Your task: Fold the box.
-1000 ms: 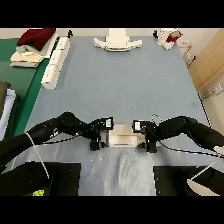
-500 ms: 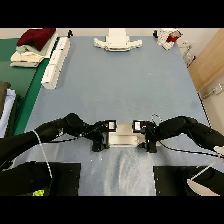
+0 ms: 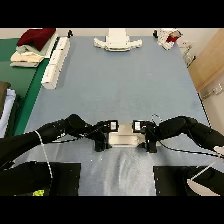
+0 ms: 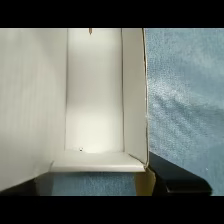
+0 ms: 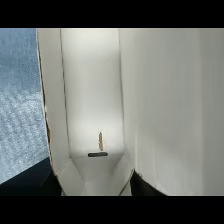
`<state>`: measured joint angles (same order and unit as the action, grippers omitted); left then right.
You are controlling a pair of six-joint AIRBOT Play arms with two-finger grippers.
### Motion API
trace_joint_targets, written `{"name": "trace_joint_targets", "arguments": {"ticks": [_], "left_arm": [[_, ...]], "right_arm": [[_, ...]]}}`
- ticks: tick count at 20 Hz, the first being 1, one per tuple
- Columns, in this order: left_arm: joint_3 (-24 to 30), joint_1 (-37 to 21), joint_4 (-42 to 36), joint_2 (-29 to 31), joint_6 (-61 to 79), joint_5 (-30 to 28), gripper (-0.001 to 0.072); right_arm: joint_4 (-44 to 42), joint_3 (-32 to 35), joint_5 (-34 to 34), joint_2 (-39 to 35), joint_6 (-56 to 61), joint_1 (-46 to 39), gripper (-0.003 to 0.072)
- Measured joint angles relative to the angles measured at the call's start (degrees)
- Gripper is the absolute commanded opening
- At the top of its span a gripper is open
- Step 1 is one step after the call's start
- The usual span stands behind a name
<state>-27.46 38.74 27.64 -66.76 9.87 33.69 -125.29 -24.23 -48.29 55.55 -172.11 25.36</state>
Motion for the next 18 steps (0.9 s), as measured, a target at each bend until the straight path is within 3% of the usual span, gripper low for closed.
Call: {"name": "trace_joint_targets", "arguments": {"ticks": [1, 18], "left_arm": [[0.0, 0.07, -0.11, -0.02, 0.02, -0.24, 0.052], [1.03, 0.17, 0.5, 0.0, 0.17, 0.17, 0.0524]], "right_arm": [[-0.02, 0.0, 0.0, 0.0, 0.02, 0.0, 0.0481], [-0.02, 0.0, -0.02, 0.0, 0.02, 0.0, 0.048]]}}
